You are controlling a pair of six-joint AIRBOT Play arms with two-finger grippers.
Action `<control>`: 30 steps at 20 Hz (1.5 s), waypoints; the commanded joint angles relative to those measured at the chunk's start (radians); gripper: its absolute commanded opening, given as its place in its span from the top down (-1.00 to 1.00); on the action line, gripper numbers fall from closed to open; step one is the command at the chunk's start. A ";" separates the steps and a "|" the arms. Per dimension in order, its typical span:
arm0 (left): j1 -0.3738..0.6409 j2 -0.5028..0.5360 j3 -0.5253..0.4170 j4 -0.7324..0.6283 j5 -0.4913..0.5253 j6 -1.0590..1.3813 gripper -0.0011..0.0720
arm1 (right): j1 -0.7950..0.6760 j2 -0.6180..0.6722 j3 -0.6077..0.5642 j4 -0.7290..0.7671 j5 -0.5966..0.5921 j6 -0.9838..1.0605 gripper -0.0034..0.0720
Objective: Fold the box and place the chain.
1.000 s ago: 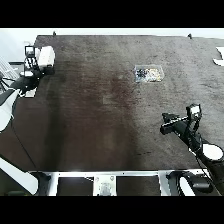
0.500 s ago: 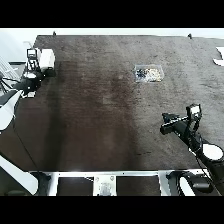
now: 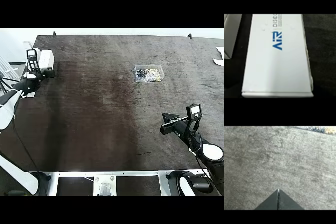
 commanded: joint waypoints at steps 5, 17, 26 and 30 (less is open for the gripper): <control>0.022 0.000 0.000 0.000 -0.040 0.000 -0.22 | 0.000 0.001 0.000 0.000 0.000 0.000 0.91; 0.044 0.001 0.000 0.000 -0.083 0.001 -1.00 | 0.000 0.001 0.000 0.000 0.000 0.000 0.91; 0.068 0.116 0.000 0.019 -0.245 0.006 -1.00 | 0.000 0.001 0.000 0.000 0.000 0.000 0.91; 0.124 0.235 0.000 0.051 -0.574 -0.021 0.92 | 0.000 0.001 0.000 0.000 0.000 0.000 0.91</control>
